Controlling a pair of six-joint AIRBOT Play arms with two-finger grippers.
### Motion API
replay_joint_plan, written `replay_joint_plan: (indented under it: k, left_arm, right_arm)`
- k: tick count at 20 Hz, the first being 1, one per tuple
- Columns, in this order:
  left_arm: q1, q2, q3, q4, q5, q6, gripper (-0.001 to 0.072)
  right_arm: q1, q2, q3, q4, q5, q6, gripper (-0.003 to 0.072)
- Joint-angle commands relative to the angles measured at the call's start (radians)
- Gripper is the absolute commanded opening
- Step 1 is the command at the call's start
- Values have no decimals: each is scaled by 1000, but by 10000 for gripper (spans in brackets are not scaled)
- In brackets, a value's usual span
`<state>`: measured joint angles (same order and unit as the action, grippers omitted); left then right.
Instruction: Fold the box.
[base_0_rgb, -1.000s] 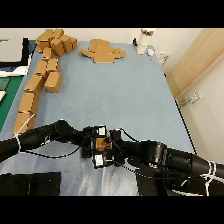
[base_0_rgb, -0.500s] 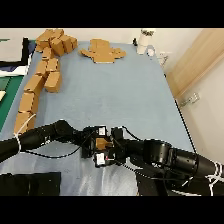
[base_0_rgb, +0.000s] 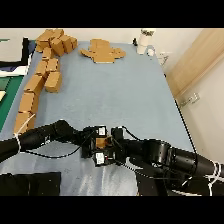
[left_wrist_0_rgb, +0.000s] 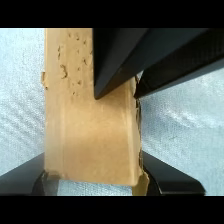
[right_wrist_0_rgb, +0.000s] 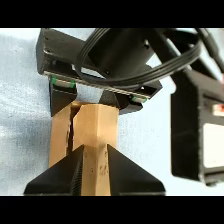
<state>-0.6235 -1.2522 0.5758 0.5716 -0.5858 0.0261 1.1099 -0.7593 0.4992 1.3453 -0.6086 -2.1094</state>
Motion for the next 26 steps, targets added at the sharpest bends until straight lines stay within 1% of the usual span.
replay_joint_plan:
  k: [1,8,10,26]
  left_arm:
    - [0,0,0,0,0,0,470]
    - [0,0,0,0,0,0,470]
    - [0,0,0,0,0,0,470]
    - [0,0,0,0,0,0,470]
  right_arm:
    - [1,-2,1,1,3,1,218]
    - [1,-2,0,5,6,1,209]
    - [1,-3,-6,5,8,1,191]
    - [2,-30,-12,84,16,0,189]
